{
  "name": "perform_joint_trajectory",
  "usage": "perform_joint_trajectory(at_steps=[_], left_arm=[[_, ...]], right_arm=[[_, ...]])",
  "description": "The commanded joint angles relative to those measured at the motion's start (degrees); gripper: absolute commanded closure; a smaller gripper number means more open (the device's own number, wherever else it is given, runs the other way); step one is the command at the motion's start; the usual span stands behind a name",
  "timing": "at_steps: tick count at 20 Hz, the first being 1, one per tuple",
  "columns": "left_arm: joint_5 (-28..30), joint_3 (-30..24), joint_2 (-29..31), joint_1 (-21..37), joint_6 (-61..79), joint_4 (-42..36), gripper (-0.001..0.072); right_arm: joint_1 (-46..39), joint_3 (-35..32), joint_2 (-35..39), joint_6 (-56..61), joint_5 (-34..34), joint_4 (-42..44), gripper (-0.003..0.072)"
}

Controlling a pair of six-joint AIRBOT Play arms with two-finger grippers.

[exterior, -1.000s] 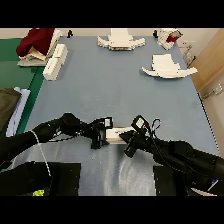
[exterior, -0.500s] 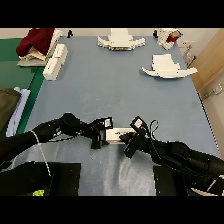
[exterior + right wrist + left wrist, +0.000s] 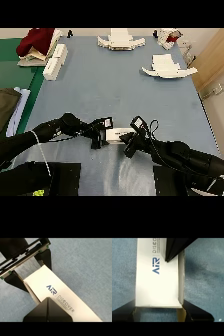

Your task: Fold the box.

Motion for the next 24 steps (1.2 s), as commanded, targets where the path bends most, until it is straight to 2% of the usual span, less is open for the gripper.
perform_joint_trajectory(at_steps=[1,10,14,17,21,24], left_arm=[[0.0,0.0,0.0,0.0,0.0,0.0,0.0249],[0.0,0.0,0.0,0.0,0.0,0.0,0.0249],[0.0,0.0,0.0,0.0,0.0,0.0,0.0249],[0.0,0.0,0.0,0.0,0.0,0.0,0.0249],[0.0,0.0,0.0,0.0,0.0,0.0,0.0249],[0.0,0.0,0.0,0.0,0.0,0.0,0.0249]], right_arm=[[0.0,1.7,2.1,0.0,0.9,-0.5,0.068],[-3.1,11.5,3.3,-0.1,-17.7,-4.7,0.068],[-8.1,16.6,3.4,-7.1,-27.8,-4.7,0.0682],[-16.5,20.5,3.2,-17.9,-32.7,2.4,0.0684],[-32.8,25.8,0.5,-33.7,-44.3,16.8,0.0685],[-42.7,29.4,-4.1,-38.4,-49.2,19.7,0.0685]])
